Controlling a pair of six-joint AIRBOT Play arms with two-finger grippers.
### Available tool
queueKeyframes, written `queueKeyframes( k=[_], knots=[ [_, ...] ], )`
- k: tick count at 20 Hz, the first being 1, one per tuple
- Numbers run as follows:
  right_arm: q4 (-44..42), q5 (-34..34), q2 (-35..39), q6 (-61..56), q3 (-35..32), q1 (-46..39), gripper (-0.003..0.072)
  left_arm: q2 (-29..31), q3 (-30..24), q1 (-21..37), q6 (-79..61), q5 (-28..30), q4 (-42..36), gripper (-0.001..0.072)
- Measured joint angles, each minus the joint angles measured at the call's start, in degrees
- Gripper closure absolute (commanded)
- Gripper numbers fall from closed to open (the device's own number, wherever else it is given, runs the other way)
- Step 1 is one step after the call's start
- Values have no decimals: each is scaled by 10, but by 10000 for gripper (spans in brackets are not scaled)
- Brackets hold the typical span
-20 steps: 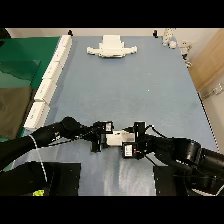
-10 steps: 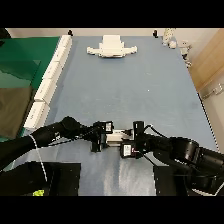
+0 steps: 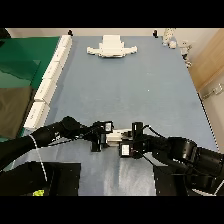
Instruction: Fold the box.
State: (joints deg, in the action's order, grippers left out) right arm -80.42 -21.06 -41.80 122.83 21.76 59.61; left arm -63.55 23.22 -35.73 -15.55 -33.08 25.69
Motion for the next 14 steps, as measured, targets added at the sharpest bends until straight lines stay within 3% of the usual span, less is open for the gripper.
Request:
queueKeyframes(
  k=[14],
  knots=[
    [-52,-10,0,2,-7,1,485,0,0,0,-1,0,0,283]
  ],
)
